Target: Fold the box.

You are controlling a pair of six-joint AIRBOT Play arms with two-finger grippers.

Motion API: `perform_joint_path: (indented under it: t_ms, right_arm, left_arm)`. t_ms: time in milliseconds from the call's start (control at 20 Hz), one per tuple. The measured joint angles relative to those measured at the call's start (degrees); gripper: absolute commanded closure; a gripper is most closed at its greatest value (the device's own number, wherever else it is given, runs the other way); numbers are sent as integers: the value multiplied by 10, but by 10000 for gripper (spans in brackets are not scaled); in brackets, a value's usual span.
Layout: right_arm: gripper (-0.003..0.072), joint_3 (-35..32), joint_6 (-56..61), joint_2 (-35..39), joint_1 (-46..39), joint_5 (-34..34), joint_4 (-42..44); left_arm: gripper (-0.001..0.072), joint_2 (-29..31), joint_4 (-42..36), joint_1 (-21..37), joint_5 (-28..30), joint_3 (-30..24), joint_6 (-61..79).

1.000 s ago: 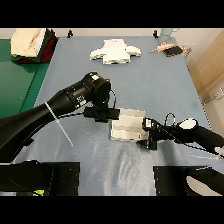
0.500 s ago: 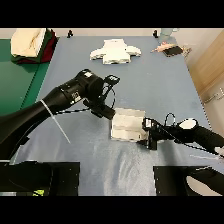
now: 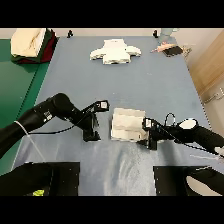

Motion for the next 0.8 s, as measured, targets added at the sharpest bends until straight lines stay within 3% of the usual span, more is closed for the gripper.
perform_joint_path:
  t_ms: [300,500,800]
  right_arm:
    - [170,0,0,0,0,0,0]
    - [170,0,0,0,0,0,0]
    - [170,0,0,0,0,0,0]
  left_arm:
    - [-6,-4,-187,16,89,-101,296]
    - [-6,-29,-263,4,136,-116,383]
    - [-6,-56,-299,-12,171,-109,417]
